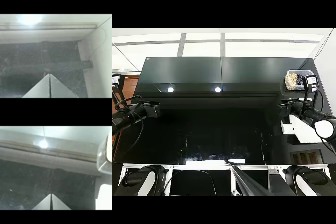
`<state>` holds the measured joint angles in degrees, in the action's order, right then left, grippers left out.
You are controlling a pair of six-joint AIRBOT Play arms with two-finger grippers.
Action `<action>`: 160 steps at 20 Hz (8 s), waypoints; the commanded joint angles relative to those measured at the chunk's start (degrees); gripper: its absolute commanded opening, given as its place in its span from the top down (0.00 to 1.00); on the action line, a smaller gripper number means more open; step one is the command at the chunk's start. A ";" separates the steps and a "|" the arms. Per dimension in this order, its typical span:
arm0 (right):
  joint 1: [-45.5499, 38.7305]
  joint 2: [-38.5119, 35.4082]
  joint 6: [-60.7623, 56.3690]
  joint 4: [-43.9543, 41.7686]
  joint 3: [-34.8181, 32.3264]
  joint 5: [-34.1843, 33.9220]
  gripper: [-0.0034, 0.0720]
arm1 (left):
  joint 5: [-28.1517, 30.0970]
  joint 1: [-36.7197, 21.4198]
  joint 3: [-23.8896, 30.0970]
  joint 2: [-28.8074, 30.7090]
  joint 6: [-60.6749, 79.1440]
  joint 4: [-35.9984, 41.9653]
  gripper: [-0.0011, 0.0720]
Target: Fold the box and place the chain.
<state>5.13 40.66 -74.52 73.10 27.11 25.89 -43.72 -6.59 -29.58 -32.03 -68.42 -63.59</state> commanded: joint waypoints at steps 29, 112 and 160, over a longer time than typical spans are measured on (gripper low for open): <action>-30.95 14.01 -2.43 0.22 14.43 -0.96 0.00 | 1.81 0.61 -0.55 -11.06 -1.03 8.48 0.00; 13.57 10.88 40.46 -55.17 -5.99 6.84 0.94 | -36.65 15.41 -30.27 -63.25 24.20 28.85 0.29; 3.43 10.84 40.50 -22.16 9.05 18.10 0.07 | -5.75 26.64 -12.76 -35.50 38.77 22.03 0.95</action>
<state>10.96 51.53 -34.02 40.51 32.97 42.19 -67.11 16.21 -50.13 -77.65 -34.15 -41.17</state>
